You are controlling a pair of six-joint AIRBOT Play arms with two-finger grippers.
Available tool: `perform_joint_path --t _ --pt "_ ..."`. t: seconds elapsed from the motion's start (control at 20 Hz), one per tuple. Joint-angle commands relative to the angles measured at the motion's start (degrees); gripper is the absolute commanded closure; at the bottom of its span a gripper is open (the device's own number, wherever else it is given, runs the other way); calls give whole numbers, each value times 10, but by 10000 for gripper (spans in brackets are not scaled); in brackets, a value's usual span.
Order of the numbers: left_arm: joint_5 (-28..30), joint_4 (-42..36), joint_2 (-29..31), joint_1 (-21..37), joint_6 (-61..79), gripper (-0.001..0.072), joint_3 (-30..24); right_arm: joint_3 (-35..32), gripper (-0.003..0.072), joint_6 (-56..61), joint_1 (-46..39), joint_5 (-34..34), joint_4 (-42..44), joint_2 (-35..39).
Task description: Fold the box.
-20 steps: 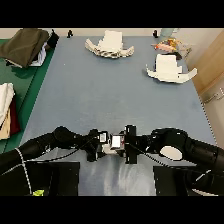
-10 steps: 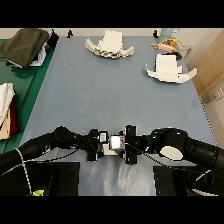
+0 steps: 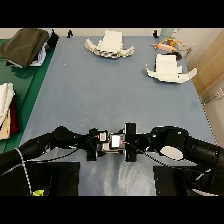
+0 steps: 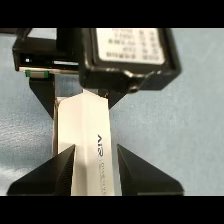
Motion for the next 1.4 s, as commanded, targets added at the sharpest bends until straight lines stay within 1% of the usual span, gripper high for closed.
perform_joint_path --t 0.0,0.05,0.25,0.5,0.9,1.35 --pt "-2 0 0 0 1 201 0 5 323 1 0 -7 -5 -2" --pt "-2 0 0 0 1 201 0 5 340 1 0 -7 -5 -4" --pt "-2 0 0 0 1 201 0 5 341 1 0 -7 -3 -23" --pt "-2 0 0 0 1 201 0 5 348 0 5 -4 28 -38" --pt "-2 0 0 0 1 201 0 5 347 0 5 26 54 -38" --pt "-2 0 0 0 1 201 0 6 333 0 4 26 53 -26"
